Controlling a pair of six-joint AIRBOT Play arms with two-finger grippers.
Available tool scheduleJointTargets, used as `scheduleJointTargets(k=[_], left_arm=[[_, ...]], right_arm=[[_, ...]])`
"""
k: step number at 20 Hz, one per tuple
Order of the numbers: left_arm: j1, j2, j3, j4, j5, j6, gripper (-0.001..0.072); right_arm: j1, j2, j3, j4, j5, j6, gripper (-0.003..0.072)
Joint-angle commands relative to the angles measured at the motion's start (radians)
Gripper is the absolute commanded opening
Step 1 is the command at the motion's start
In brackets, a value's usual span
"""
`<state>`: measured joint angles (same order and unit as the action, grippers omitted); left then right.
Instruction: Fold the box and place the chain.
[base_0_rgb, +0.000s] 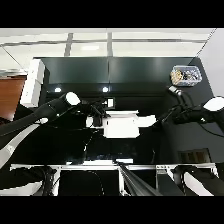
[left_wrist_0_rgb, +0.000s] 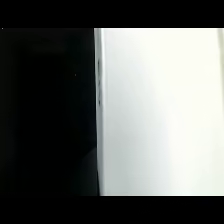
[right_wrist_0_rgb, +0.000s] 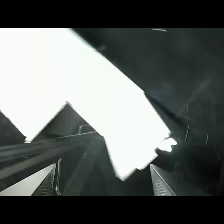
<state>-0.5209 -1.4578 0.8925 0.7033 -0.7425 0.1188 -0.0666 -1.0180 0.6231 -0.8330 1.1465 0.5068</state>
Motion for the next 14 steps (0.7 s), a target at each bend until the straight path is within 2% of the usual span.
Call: scheduleJointTargets(k=[1, 3, 7, 14], left_arm=[[-0.003, -0.019, -0.001, 0.019, 0.018, 0.013, 0.0028], [-0.003, -0.026, -0.001, 0.075, 0.016, 0.01, 0.0028], [-0.003, -0.029, -0.001, 0.077, 0.019, 0.008, 0.0028], [-0.003, -0.029, -0.001, 0.077, 0.026, 0.008, 0.0029]], right_arm=[[0.126, 0.0, -0.04, 0.023, -0.079, -0.146, 0.067], [0.193, -0.001, -0.041, -0.023, -0.149, -0.161, 0.0671], [0.309, -0.003, -0.076, -0.049, -0.28, -0.233, 0.0671], [0.441, -0.016, -0.111, -0.08, -0.318, -0.439, 0.0671]])
